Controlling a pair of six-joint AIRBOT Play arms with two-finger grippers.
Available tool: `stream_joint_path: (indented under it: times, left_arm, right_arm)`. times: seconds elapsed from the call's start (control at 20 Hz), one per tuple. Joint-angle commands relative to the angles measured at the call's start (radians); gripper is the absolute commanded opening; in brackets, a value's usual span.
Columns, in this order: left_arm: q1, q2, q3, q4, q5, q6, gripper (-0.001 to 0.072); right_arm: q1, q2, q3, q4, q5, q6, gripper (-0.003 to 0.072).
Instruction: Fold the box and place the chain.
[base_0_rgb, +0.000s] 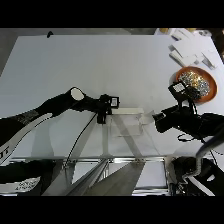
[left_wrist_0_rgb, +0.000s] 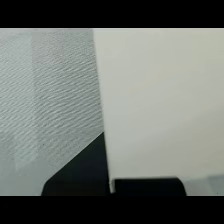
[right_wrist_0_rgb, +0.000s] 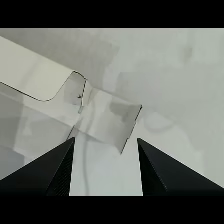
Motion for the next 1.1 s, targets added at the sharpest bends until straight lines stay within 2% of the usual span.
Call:
stream_joint_path:
  times: [0.0,0.65,0.8,0.95,1.05]
  left_arm:
    - [-0.001,-0.002,0.001,0.000,0.002,0.000,0.0009]
    - [-0.002,-0.008,0.001,0.000,0.001,-0.003,0.0012]
    - [-0.002,-0.008,0.001,0.000,0.001,-0.003,0.0012]
    - [-0.002,-0.008,0.001,0.000,0.000,-0.003,0.0012]
    - [-0.002,-0.008,0.001,0.000,0.001,-0.003,0.0012]
  right_arm:
    - [0.000,0.001,0.001,0.000,0.000,0.000,0.0435]
    - [0.000,0.000,0.001,0.005,-0.001,-0.004,0.0436]
    - [0.000,0.000,0.001,0.034,-0.005,-0.090,0.0425]
    - [0.000,0.001,0.001,0.082,-0.004,-0.264,0.0236]
    - [0.000,0.001,0.001,0.124,-0.001,-0.367,0.0170]
